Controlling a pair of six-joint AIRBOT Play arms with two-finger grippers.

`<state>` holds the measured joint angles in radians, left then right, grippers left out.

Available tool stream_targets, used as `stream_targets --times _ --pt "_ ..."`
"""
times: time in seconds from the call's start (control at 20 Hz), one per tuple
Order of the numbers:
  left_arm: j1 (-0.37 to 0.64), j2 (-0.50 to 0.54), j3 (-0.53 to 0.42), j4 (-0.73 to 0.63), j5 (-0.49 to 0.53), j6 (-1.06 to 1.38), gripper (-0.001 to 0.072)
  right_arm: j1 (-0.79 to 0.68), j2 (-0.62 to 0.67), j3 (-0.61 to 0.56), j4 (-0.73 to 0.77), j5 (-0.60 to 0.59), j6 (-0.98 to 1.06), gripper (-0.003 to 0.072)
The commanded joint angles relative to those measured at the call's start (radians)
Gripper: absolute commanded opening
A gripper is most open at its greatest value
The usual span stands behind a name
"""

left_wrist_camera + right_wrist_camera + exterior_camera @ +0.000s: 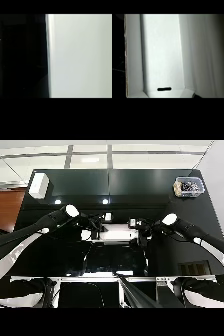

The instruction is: Fold the box and place the chain.

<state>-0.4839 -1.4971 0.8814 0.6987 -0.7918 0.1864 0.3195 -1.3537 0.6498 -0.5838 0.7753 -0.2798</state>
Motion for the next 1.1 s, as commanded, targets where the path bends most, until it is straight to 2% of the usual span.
stream_targets --times 0.0,0.15,0.2,0.25,0.6,0.75,0.8,0.85,0.9,1.05 --pt "0.0 0.0 0.001 0.0 0.003 0.0 0.003 0.0 -0.001 0.0 -0.005 -0.002 0.003 0.0627" --pt "0.0 0.0 0.001 -0.001 0.006 0.0 0.003 0.0 -0.001 0.0 -0.008 -0.001 0.003 0.0626" --pt "0.0 0.0 0.001 -0.001 0.006 0.0 0.003 0.0 -0.001 0.0 -0.008 -0.001 0.003 0.0596" --pt "0.0 0.0 0.001 -0.001 0.006 0.0 0.003 0.0 -0.001 0.0 -0.008 -0.001 0.003 0.0484" --pt "0.008 0.023 0.002 -0.001 0.002 -0.027 0.0035 0.0 -0.001 0.0 -0.009 -0.001 0.002 0.0487" --pt "0.027 0.065 0.001 0.002 -0.003 -0.073 0.0361 0.0 -0.001 0.0 -0.009 -0.001 0.003 0.0473" --pt "0.039 0.083 0.001 0.012 -0.011 -0.098 0.0479 0.0 -0.001 0.0 -0.009 0.0 0.002 0.0317" --pt "0.055 0.106 0.001 0.046 -0.022 -0.14 0.0582 0.0 -0.001 0.0 -0.012 0.003 0.003 0.0198" --pt "0.072 0.129 0.001 0.093 -0.04 -0.187 0.0652 0.0 -0.001 0.0 -0.012 0.004 0.002 0.0203" --pt "0.135 0.222 0.001 0.296 -0.122 -0.396 0.0655 0.0 -0.001 0.0 -0.012 0.004 0.002 0.0202"
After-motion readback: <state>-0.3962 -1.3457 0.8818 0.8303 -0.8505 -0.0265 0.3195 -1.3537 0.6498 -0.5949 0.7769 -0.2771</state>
